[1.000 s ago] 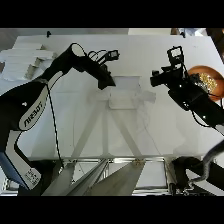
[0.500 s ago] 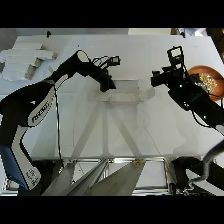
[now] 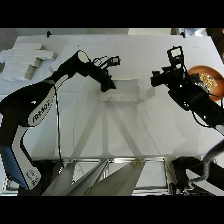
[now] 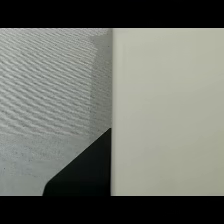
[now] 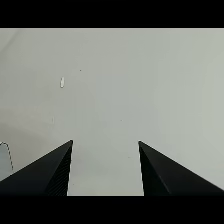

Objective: Fold the box and place the chain.

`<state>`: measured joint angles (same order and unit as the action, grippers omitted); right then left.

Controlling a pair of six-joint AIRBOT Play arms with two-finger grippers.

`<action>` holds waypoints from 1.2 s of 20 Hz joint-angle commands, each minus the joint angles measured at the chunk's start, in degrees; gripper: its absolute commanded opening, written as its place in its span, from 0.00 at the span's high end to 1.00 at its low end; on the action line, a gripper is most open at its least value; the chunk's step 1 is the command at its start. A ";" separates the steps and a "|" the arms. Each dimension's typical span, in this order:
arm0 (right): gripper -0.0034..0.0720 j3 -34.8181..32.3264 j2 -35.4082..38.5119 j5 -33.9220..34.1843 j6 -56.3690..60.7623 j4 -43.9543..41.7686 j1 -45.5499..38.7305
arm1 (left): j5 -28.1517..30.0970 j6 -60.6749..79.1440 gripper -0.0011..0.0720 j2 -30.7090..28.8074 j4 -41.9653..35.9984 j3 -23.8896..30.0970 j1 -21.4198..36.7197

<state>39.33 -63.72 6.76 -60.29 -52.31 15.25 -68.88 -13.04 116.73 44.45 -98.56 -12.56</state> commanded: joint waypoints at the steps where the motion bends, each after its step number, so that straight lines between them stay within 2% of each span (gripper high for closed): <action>1: 0.30 0.07 0.04 -0.02 0.11 -0.22 0.00 | 0.07 -0.02 0.96 0.04 0.15 0.00 -0.04; 2: 0.19 0.07 0.04 -0.07 0.31 -0.52 0.00 | 0.07 -0.02 0.96 0.04 0.15 0.00 -0.04; 3: 0.17 0.07 0.04 -0.07 0.31 -0.50 0.02 | 0.07 -0.02 0.96 0.04 0.15 0.00 -0.04; 4: 0.02 0.07 0.04 -0.02 0.31 -0.52 0.04 | 0.07 -0.02 0.96 0.04 0.15 0.00 -0.04; 9: 0.04 0.07 0.59 1.11 0.46 -3.54 0.04 | 0.07 -0.02 0.96 0.04 0.15 0.00 -0.04; 10: 0.04 0.07 0.63 2.99 0.98 -5.66 0.04 | 0.09 -0.02 0.96 0.04 0.15 0.00 -0.04; 13: 0.04 0.07 1.77 14.80 5.68 -21.18 0.04 | 0.07 -0.02 0.96 0.04 0.15 0.00 -0.04; 15: 0.04 0.07 2.58 20.83 -3.87 -20.39 0.98 | 0.09 -0.02 0.96 0.04 0.15 0.00 -0.04; 17: 0.04 0.07 3.76 22.64 -21.62 -20.35 3.23 | 0.07 -0.02 0.96 0.02 0.15 0.00 -0.04; 20: 0.04 0.07 8.02 19.63 -34.86 -20.35 6.51 | 0.09 -0.02 0.96 0.02 0.15 0.00 -0.04; 22: 0.04 0.07 11.30 15.87 -39.19 -20.33 7.80 | 0.09 -0.02 0.96 0.02 0.15 0.00 -0.04; 24: 0.04 0.07 14.58 14.93 -42.29 -20.57 8.26 | 0.07 -0.02 0.96 0.02 0.15 0.00 -0.04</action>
<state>39.33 -53.19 23.68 -93.41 -72.16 22.13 -68.82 -13.06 116.73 44.60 -98.56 -12.56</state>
